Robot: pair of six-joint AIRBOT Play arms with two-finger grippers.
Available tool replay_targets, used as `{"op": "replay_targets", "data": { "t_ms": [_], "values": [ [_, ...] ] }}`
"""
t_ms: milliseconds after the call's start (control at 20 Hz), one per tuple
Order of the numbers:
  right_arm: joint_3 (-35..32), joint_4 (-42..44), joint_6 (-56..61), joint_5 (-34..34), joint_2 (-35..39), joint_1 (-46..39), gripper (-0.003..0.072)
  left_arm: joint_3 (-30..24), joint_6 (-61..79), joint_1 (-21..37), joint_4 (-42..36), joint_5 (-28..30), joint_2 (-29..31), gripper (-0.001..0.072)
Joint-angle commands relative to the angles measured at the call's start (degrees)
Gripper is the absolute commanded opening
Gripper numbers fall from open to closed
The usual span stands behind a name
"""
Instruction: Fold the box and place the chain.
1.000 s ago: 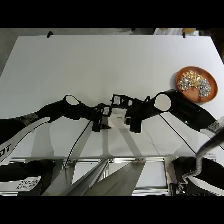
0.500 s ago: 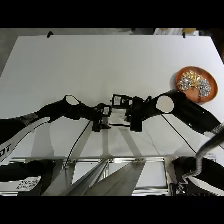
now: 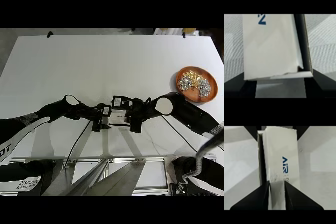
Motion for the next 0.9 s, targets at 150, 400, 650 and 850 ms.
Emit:
{"op": "replay_targets", "data": {
  "t_ms": [150,400,650,850],
  "values": [
    [-0.22,2.43,-0.02,0.31,-0.04,1.22,0.0237,0.04,0.02,-0.04,0.04,-0.04,0.04,0.0252],
    [-2.03,2.14,-0.17,0.15,-0.04,2.21,0.0237,0.04,0.02,-0.04,0.04,-0.07,0.04,0.0252],
    [-2.29,2.16,-0.17,0.22,-0.02,2.21,0.0293,0.04,0.04,-0.04,0.04,-0.07,0.04,0.0252],
    [-2.29,2.40,-0.17,0.07,1.60,2.21,0.0298,0.04,0.02,-0.04,0.04,-0.07,0.04,0.0252]
  ]
}}
